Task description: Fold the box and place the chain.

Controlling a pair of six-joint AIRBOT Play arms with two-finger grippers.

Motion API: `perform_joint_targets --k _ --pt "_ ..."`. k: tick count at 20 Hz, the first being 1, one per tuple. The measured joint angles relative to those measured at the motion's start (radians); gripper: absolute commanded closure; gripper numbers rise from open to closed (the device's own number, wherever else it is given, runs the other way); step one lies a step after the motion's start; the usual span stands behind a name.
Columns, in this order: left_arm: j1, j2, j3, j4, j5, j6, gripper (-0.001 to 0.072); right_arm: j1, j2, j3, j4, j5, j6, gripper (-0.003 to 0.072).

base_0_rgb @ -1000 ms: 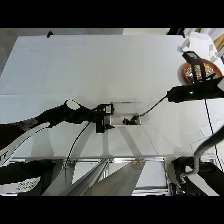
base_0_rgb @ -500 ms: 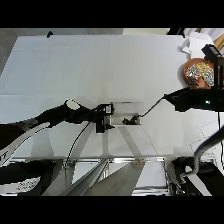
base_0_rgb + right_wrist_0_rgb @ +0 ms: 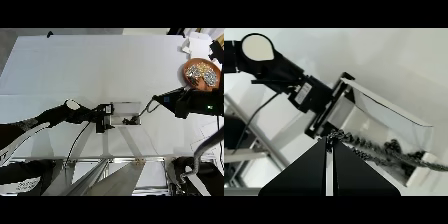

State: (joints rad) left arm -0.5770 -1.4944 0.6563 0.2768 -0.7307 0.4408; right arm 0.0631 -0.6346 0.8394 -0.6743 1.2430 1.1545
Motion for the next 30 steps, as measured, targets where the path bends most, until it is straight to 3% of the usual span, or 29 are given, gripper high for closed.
perform_joint_targets --k 7,11,18,25,26,28,30 --pt "0.000 0.000 0.000 0.000 0.000 0.000 0.0390 0.008 -0.011 -0.176 0.064 -0.120 -0.079 0.0670" --pt "0.000 0.000 0.000 0.000 0.000 0.000 0.0390 0.113 -0.078 -0.250 0.058 -0.218 -0.123 0.0670" --pt "0.000 0.000 0.000 0.000 0.000 0.000 0.0390 0.366 -0.303 -0.278 -0.037 -0.472 -0.135 0.0670" --pt "0.000 0.000 0.000 0.000 0.000 0.000 0.0390 0.480 -0.469 -0.280 -0.055 -0.604 -0.133 0.0668" --pt "0.000 0.000 0.000 0.000 0.000 0.000 0.0390 0.486 -0.478 -0.280 -0.055 -0.615 -0.132 0.0638" --pt "0.000 0.000 0.000 0.000 0.000 0.000 0.0390 0.494 -0.489 -0.280 -0.052 -0.631 -0.131 0.0465" --pt "0.000 0.000 0.000 0.000 0.000 0.000 0.0390 0.498 -0.491 -0.280 -0.053 -0.632 -0.131 0.0441"
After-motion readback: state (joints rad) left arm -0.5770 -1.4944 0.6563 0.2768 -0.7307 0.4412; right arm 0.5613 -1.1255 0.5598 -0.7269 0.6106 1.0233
